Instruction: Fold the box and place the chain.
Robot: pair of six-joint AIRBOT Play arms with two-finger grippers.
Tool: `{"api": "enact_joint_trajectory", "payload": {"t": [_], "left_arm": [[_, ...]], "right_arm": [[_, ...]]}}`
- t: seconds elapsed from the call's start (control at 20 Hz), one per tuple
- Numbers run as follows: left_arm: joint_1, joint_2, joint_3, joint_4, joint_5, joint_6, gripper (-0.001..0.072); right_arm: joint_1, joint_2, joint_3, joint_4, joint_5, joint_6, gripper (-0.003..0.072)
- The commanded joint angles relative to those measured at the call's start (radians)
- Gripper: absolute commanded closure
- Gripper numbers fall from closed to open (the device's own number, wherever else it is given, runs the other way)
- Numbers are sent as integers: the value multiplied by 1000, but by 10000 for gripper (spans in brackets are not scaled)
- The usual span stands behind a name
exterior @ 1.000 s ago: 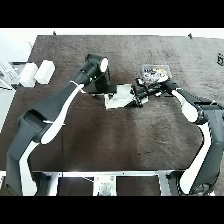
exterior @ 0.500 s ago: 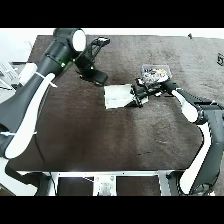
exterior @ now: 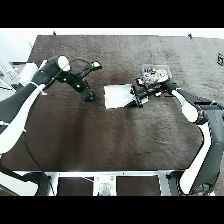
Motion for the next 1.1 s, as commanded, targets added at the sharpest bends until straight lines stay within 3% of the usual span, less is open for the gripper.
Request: {"api": "enact_joint_trajectory", "payload": {"t": [0.0,0.55,1.05], "left_arm": [[74,1,-128,-360,72,507,-11],[64,-84,-171,-401,131,739,-11],[64,-155,-165,-561,179,937,-11]], "right_arm": [[1,1,1,0,0,0,308],[1,1,1,0,0,0,308],[1,1,1,0,0,0,308]]}}
